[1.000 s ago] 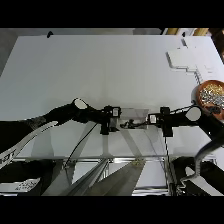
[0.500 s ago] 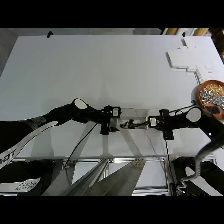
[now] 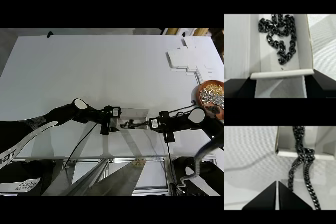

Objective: Fold the box and place the chain.

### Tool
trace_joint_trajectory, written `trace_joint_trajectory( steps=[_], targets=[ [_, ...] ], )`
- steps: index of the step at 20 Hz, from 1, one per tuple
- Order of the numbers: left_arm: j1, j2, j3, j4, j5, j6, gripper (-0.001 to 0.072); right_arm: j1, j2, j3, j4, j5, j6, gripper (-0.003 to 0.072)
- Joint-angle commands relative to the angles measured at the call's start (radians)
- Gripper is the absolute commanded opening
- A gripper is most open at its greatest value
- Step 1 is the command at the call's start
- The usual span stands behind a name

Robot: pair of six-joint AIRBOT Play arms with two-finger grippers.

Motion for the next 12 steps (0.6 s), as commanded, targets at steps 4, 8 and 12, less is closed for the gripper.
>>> trace_joint_trajectory(
  steps=[4,8,12],
  targets=[
    [0.0,0.0,0.0,0.0,0.0,0.0,0.0208,-0.001,0.01,0.001,-0.033,-0.118,0.054,0.0193],
    [0.0,0.0,0.0,0.0,0.0,0.0,0.0208,-0.001,-0.035,0.001,-0.049,-0.121,0.053,0.0167],
    [0.0,0.0,0.0,0.0,0.0,0.0,0.0208,-0.001,-0.05,0.001,-0.06,-0.121,0.053,0.0154]
  ],
)
